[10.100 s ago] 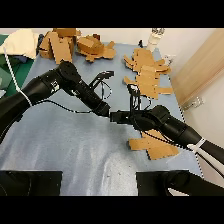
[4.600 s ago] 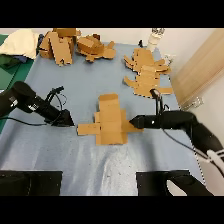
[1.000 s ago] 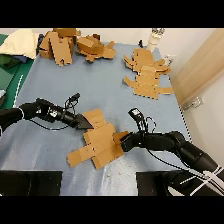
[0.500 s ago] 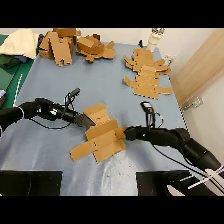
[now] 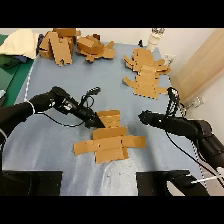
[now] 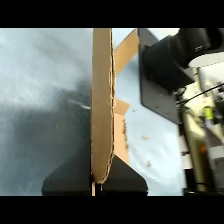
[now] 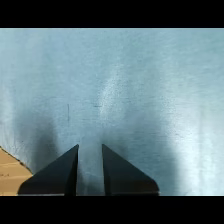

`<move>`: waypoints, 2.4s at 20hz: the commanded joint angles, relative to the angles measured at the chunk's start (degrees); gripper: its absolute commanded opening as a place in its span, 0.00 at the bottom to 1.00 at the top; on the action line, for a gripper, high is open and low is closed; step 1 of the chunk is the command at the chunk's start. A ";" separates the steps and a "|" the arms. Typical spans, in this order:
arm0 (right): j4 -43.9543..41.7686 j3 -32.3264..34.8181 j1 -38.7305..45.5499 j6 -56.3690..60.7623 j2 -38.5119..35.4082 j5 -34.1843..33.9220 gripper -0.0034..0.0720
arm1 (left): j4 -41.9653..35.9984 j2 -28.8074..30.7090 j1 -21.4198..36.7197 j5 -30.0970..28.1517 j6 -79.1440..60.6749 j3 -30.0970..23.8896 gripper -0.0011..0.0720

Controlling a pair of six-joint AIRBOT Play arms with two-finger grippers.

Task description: Fold the box.

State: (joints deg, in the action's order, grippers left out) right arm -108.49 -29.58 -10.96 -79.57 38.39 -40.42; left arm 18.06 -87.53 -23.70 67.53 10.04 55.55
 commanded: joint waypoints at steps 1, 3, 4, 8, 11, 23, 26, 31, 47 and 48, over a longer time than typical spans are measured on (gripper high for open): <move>0.33 -0.46 0.74 0.48 0.79 -2.12 0.37 | 3.61 4.55 -3.39 -10.43 -3.76 0.15 0.03; 0.35 -0.46 0.74 0.46 1.42 -2.10 0.37 | 2.29 7.43 -3.45 -13.05 -8.26 -2.29 0.03; 0.35 -0.46 0.72 0.46 1.73 -2.10 0.37 | 2.60 8.48 -3.45 -13.73 -9.53 -3.69 0.03; 0.59 -0.46 0.66 0.44 3.17 -1.90 0.37 | -0.04 11.89 -6.08 -21.35 -16.33 -11.21 0.03; 0.74 -0.46 0.66 0.42 4.37 -1.68 0.37 | -2.91 14.29 -7.87 -22.03 -19.50 -14.82 0.03; 0.72 -0.46 0.61 0.02 5.92 -1.18 0.37 | -2.56 15.78 -8.83 -20.44 -19.89 -16.76 0.03; 0.72 -0.46 0.61 0.00 5.92 -1.18 0.37 | -1.97 15.74 -8.83 -21.90 -19.89 -16.76 0.03; 0.72 -0.46 0.61 -1.09 5.92 -1.18 0.37 | 0.81 15.74 -8.85 -24.98 -21.86 -16.76 0.03; 0.72 -0.46 0.61 -5.66 5.81 -1.11 0.24 | 1.97 15.74 -8.83 -23.91 -25.64 -16.76 0.03; 0.44 -0.46 0.35 -8.63 5.53 -1.27 0.23 | 1.97 15.74 -8.83 -23.89 -25.64 -16.76 0.03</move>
State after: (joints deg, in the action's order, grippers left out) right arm -107.77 -30.00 -10.37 -83.24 44.21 -41.52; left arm 19.88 -71.77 -32.58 43.57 -15.46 38.81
